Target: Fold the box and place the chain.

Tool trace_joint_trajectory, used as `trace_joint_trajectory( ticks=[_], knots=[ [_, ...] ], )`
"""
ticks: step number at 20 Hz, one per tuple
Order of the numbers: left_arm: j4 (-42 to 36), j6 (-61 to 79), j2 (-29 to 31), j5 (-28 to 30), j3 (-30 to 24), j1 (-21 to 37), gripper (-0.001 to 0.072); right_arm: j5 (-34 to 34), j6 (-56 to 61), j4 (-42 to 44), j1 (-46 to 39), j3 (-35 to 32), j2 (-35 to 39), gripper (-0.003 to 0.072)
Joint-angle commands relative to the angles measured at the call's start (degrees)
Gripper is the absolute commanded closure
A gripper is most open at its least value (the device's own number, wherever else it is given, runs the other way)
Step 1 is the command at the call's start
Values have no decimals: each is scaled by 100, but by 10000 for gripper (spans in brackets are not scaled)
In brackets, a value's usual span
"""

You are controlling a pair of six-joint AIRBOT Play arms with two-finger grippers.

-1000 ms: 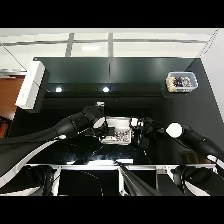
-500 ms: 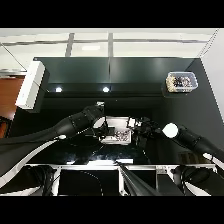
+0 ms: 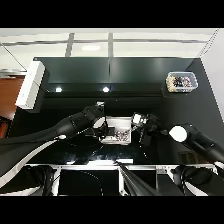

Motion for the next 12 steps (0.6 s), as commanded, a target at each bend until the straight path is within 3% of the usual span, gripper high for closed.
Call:
trace_joint_trajectory(
  ticks=[1,5,9,12],
  knots=[
    [0,-9,-2,9,4,2,678,1255,1888,-901,-205,330,772,675],
    [0,-9,-2,9,4,2,678,2199,2686,-667,-286,1285,1429,675],
    [0,-9,-2,11,4,2,678,2374,2756,291,-286,2170,1521,674],
    [0,-9,-2,13,4,2,678,2361,3088,721,-286,2406,1521,674]
  ],
)
